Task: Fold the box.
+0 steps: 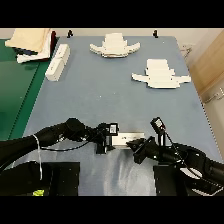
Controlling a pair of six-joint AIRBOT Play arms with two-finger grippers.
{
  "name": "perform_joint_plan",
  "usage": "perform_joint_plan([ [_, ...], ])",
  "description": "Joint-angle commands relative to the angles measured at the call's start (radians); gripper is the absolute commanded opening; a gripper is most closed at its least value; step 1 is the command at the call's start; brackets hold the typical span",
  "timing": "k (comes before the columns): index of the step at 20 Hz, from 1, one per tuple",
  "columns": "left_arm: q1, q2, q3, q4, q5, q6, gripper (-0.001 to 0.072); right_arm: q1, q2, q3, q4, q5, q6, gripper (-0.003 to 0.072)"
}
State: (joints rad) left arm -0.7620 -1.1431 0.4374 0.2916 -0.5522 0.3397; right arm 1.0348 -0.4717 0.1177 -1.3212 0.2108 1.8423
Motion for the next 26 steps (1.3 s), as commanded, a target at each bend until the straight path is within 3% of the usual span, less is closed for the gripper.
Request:
perform_joint_plan([
  [1, 0.001, 0.000, 0.000, 0.000, 0.000, 0.000, 0.0349, -0.001, 0.003, 0.001, -0.056, 0.083, 0.028, 0.0002],
  [6, 0.001, 0.000, 0.000, 0.000, 0.000, 0.000, 0.0348, 0.000, 0.005, 0.072, -0.077, 0.120, 0.043, 0.0002],
  [9, 0.001, 0.000, 0.000, 0.000, 0.000, 0.000, 0.0348, -0.001, 0.004, 0.206, -0.204, 0.314, 0.053, 0.0002],
  [13, 0.001, 0.000, 0.000, 0.000, 0.000, 0.000, 0.0349, -0.001, -0.036, 0.391, -0.603, 0.629, 0.336, 0.0002],
  [15, 0.001, 0.000, 0.000, 0.000, 0.000, 0.000, 0.0348, -0.001, -0.082, 0.468, -0.708, 0.755, 0.404, 0.0003],
  [20, 0.004, 0.000, 0.010, 0.000, 0.040, 0.053, 0.0348, -0.019, -0.180, 0.528, -0.750, 0.803, 0.633, 0.0003],
  [23, 0.021, 0.025, 0.024, 0.001, 0.076, -0.045, 0.0348, -0.088, -0.214, 0.528, -0.749, 0.803, 0.747, 0.0002],
  [26, 0.104, 0.099, 0.025, 0.021, 0.213, -0.240, 0.0348, -0.166, -0.215, 0.528, -0.749, 0.803, 0.776, 0.0003],
])
